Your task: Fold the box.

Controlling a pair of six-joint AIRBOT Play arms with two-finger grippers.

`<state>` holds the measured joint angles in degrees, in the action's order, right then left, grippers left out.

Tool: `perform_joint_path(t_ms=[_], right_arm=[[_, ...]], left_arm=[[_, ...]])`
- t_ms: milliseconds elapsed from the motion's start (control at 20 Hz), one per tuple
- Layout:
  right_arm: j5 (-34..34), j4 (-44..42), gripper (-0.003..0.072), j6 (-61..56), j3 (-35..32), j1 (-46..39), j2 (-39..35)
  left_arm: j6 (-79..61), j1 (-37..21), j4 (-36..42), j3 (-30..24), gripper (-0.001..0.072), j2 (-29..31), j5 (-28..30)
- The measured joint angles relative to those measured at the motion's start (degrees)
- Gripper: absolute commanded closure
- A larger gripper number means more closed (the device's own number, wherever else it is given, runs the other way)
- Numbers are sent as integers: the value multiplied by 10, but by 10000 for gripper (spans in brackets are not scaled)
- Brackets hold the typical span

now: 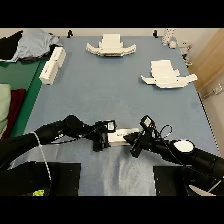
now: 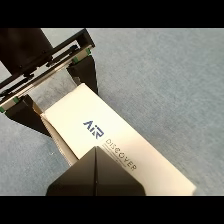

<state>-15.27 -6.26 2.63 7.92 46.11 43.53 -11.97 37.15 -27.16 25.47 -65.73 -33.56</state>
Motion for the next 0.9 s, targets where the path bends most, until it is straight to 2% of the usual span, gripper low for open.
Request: perform_joint_path(t_ms=[300,650,750,900], right_arm=[[8,6,678,1,6,1,-20],[58,7,672,19,33,0,-63],[92,8,673,22,40,0,-65],[179,7,674,26,62,-1,-53]], left_arm=[[0,0,0,0,106,0,0],[0,0,0,0,106,0,0],[0,0,0,0,105,0,0],[0,0,0,0,106,0,0]])
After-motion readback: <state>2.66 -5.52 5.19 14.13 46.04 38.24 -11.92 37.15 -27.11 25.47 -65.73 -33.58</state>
